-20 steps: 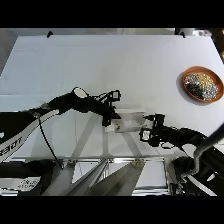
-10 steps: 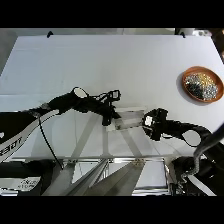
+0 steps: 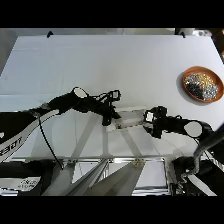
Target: Fold the box and place the chain.
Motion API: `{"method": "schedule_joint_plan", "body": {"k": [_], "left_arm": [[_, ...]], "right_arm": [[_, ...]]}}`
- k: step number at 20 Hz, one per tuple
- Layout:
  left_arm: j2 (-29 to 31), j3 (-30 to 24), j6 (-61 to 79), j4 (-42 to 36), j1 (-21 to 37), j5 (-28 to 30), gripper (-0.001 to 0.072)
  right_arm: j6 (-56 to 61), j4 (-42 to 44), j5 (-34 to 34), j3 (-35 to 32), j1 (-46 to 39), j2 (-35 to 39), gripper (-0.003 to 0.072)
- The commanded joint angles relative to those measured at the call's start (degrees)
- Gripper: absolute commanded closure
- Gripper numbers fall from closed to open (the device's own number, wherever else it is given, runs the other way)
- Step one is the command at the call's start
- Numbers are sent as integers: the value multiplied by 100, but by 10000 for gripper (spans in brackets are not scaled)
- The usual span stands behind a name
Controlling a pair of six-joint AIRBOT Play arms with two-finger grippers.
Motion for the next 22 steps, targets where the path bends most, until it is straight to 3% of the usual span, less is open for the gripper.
{"method": "schedule_joint_plan", "body": {"k": [1,8,12,22], "left_arm": [[2,-4,2,4,-4,0,699],[4,-4,2,4,-4,0,699],[2,-4,2,4,-4,0,699],[4,-4,4,4,-4,0,699]], "right_arm": [[-1126,433,538,146,-304,-219,21],[-1596,636,496,387,-426,-907,21],[-2035,671,828,662,-669,-1220,21],[-2883,1314,933,675,-671,-1425,21]]}}
